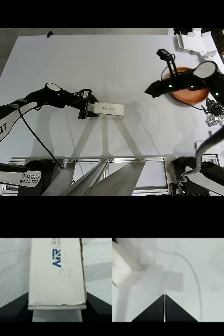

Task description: Fold the box and place the chain.

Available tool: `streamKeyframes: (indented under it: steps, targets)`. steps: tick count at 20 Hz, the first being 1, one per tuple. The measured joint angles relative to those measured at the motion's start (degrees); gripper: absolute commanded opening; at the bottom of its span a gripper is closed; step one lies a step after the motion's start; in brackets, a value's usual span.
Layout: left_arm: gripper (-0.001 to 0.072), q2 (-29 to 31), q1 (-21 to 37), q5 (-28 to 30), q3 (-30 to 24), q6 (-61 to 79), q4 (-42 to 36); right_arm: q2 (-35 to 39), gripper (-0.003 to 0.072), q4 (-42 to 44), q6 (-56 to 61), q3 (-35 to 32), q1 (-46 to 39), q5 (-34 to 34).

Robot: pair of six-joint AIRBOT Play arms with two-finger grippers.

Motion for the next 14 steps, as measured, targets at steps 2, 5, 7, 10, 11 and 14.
streamKeyframes:
  steps: [2,5,7,10,11,14]
  targets:
    - [0.0011,0.0,0.0,-0.5,0.0,0.0,0.0,0.5,0.0014,-6.3,3.0,0.0,-2.0,1.0]
    - [0.0009,0.6,0.1,-1.0,0.0,-2.3,0.0,0.9,0.0014,-10.3,5.3,0.0,-3.4,0.2]
    - [0.0007,3.1,0.6,-1.2,0.0,-7.5,1.7,1.0,0.0014,-10.7,6.2,0.0,-3.7,-0.7]
    - [0.0006,10.2,2.3,-0.7,0.1,-22.9,11.7,1.1,0.0014,-10.6,6.7,0.0,-4.0,-1.6]
    - [0.0006,13.2,3.2,0.0,0.1,-30.0,17.6,1.1,0.0014,-10.5,6.7,0.0,-4.1,-1.7]
    - [0.0006,21.6,6.9,1.3,0.1,-51.7,36.4,1.1,0.0014,-10.4,6.9,0.0,-4.2,-2.0]
